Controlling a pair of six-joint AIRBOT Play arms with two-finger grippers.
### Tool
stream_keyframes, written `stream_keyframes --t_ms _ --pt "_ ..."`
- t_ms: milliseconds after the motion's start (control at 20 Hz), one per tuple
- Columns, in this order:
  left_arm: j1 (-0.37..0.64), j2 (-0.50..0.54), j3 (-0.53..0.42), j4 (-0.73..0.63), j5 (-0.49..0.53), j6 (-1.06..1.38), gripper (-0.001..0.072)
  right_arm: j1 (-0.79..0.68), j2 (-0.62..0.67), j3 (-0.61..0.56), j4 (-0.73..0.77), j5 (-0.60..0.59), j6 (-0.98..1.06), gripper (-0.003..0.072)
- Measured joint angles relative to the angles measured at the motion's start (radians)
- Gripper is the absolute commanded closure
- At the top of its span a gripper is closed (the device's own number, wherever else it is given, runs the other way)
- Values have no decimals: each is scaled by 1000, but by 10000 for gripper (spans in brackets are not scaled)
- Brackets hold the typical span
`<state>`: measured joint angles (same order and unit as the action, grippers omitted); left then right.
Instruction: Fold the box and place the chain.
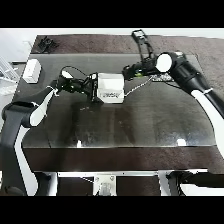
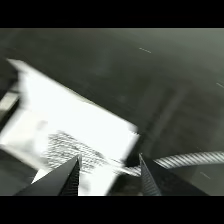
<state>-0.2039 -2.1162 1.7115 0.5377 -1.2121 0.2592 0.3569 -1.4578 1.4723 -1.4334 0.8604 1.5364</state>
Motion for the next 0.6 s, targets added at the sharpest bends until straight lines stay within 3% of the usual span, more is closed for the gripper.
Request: stream_keyframes --t_ms 200,350,400,600 --pt "0 0 0 0 0 0 283 -143 18 -111 -47 -52 100 234" --pt "0 0 0 0 0 0 283 -251 21 -230 -61 -187 198 229" --pt "0 0 0 0 0 0 283 -279 17 -264 -60 -244 231 178" --pt "0 0 0 0 0 0 283 -336 -47 -317 -3 -412 295 150"
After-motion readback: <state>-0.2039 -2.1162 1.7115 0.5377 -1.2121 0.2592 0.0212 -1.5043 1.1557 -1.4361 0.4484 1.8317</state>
